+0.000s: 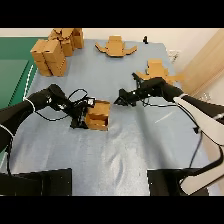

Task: Fold the box.

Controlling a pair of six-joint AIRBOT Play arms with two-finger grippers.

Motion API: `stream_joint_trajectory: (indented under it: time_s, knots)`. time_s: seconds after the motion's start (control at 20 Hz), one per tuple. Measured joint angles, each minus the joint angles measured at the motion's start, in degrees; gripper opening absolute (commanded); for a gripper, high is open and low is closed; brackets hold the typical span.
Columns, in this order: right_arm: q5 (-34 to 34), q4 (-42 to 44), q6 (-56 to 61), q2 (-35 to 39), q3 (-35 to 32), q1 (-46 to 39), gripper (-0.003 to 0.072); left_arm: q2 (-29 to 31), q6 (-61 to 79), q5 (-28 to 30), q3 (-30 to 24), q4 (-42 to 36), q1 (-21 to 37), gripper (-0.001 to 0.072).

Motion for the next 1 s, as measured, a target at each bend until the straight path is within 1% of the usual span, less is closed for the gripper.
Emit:
stream_joint_trajectory:
  time_s: [0.1,0.25,0.35,0.4,0.45,0.5,0.55,0.6,0.75,0.85,0.95,1.0]
  knots:
    - [-6.0,2.7,-5.5,-3.2,5.0,1.8,0.0004,0.0,0.0,0.1,0.0,0.0,0.0,0.0114]
    - [-16.8,3.0,-12.9,-4.3,9.6,5.1,0.0004,0.0,0.0,0.1,0.0,0.0,0.0,0.0113]
    - [-21.2,0.4,-17.7,-2.8,10.9,7.5,0.0006,0.0,0.0,0.0,0.0,0.0,0.0,0.0114]
    - [-22.0,-1.8,-19.8,-1.7,11.3,8.7,0.0007,0.0,0.0,0.0,0.0,0.0,0.0,0.0113]
    - [-22.4,-4.7,-21.8,-0.6,11.6,9.9,0.0009,0.0,0.0,0.0,0.0,0.0,0.0,0.0114]
    - [-22.2,-7.7,-23.1,0.3,11.8,10.8,0.0043,0.0,-0.1,0.0,0.0,0.0,0.0,0.0113]
    - [-21.5,-10.6,-24.3,1.2,12.0,11.6,0.0154,0.0,0.0,-0.1,0.0,0.0,0.0,0.0113]
    - [-20.5,-12.7,-25.2,1.7,12.1,12.4,0.0242,0.0,0.0,-0.1,0.0,0.0,0.0,0.0113]
    - [-18.6,-16.6,-27.8,2.8,12.3,14.6,0.0244,0.0,0.0,-0.2,0.0,0.0,0.0,0.0113]
    - [-16.7,-18.7,-28.7,3.1,12.4,16.0,0.0354,0.0,-0.1,-0.2,0.0,0.0,0.0,0.0113]
    - [-15.0,-21.1,-29.3,3.3,12.4,17.7,0.0349,0.0,-0.1,-0.2,0.0,0.0,0.0,0.0113]
    - [-14.2,-22.3,-29.4,3.3,12.4,18.4,0.0322,0.0,-0.1,-0.2,0.0,0.0,0.0,0.0113]
